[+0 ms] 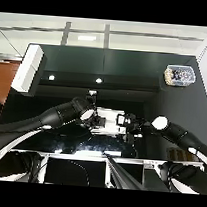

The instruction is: Fold the box and place the chain.

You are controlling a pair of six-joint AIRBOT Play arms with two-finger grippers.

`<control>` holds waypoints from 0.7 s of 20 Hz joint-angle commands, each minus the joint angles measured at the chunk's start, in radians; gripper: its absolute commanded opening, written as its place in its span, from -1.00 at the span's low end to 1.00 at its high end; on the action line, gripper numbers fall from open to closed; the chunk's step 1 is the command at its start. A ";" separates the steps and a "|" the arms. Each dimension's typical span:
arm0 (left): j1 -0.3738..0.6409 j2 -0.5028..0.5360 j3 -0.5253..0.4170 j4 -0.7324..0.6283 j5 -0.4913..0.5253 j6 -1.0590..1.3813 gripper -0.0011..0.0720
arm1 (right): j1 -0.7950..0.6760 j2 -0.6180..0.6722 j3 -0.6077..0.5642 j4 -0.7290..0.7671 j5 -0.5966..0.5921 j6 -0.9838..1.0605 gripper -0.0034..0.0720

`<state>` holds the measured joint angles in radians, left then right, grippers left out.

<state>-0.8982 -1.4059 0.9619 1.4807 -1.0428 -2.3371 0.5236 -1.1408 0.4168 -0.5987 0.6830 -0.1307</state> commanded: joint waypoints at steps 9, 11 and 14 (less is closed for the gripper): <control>0.001 0.000 0.001 0.003 -0.010 0.000 -0.89 | 0.000 0.002 0.001 -0.002 0.001 0.013 0.98; 0.002 0.000 0.001 0.003 -0.010 0.000 -0.89 | -0.004 0.033 0.004 -0.031 0.022 0.067 0.98; 0.002 0.000 0.001 0.003 -0.010 0.000 -0.89 | -0.048 0.144 0.011 -0.203 0.130 0.201 0.97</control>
<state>-0.8974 -1.4063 0.9619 1.4837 -1.0508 -2.3363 0.5030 -1.0691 0.4232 -0.6762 0.7349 -0.0383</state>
